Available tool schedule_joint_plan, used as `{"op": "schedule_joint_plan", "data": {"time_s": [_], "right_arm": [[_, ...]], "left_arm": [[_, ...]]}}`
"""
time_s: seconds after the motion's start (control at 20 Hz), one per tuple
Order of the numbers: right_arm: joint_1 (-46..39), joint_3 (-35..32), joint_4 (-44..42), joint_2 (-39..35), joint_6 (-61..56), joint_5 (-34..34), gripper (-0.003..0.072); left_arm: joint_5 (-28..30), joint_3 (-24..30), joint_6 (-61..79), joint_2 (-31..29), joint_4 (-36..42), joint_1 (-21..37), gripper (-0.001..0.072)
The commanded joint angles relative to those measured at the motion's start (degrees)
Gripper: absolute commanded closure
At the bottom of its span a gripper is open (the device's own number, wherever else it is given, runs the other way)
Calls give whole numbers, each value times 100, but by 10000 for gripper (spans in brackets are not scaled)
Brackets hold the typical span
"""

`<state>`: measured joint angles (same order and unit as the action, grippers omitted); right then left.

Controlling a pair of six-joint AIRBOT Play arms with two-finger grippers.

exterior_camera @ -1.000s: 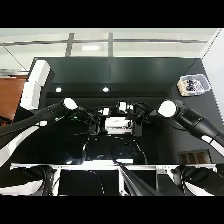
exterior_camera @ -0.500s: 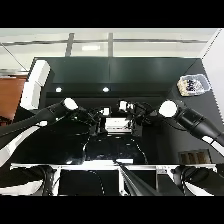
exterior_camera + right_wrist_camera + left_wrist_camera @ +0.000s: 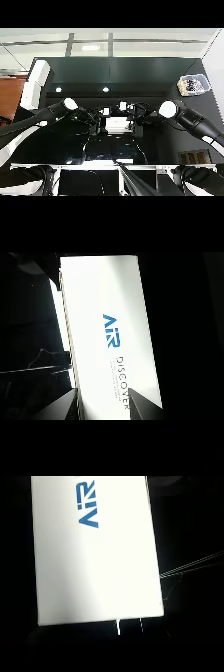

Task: Fold the box and place the chain.

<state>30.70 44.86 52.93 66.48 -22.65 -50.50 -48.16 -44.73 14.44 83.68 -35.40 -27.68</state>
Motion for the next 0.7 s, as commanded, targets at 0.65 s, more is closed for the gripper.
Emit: {"op": "schedule_joint_plan", "data": {"time_s": [0.65], "right_arm": [[0, 9, 66, 52, -122, -4, 304]], "left_arm": [[-11, -2, 9, 2, -7, 4, 415]]}}
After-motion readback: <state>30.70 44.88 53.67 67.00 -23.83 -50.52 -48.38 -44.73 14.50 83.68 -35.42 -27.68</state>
